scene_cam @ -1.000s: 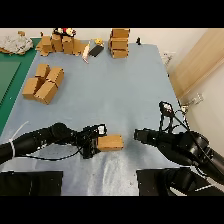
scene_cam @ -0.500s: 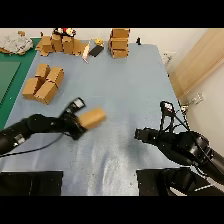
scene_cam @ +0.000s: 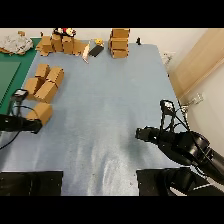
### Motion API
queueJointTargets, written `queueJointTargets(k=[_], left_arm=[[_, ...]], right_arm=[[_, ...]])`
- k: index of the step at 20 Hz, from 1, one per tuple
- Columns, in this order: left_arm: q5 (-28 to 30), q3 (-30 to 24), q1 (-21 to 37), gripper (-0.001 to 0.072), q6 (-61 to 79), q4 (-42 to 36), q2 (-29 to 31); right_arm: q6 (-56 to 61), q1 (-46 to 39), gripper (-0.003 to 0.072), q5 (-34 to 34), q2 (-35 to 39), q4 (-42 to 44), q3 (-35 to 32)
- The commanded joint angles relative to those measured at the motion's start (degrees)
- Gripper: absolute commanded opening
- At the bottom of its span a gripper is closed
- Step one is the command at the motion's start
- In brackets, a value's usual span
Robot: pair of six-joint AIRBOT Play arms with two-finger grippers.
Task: Fold the box.
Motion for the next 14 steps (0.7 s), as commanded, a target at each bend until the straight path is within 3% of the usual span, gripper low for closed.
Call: queueJointTargets(k=[1,8,14], left_arm=[[-2.5,0.0,8.5,0.0518,-2.9,1.9,1.1],[7.9,0.8,8.9,0.0518,-2.9,1.0,-9.8],[11.0,7.1,8.9,0.0518,-2.5,-1.6,-21.5]], right_arm=[[-0.5,0.0,0.0005,0.0,0.1,-0.8,0.1],[-0.4,0.0,0.0005,0.0,0.0,-1.0,0.1],[-0.4,0.0,0.0005,0.0,0.0,-1.5,0.1]])
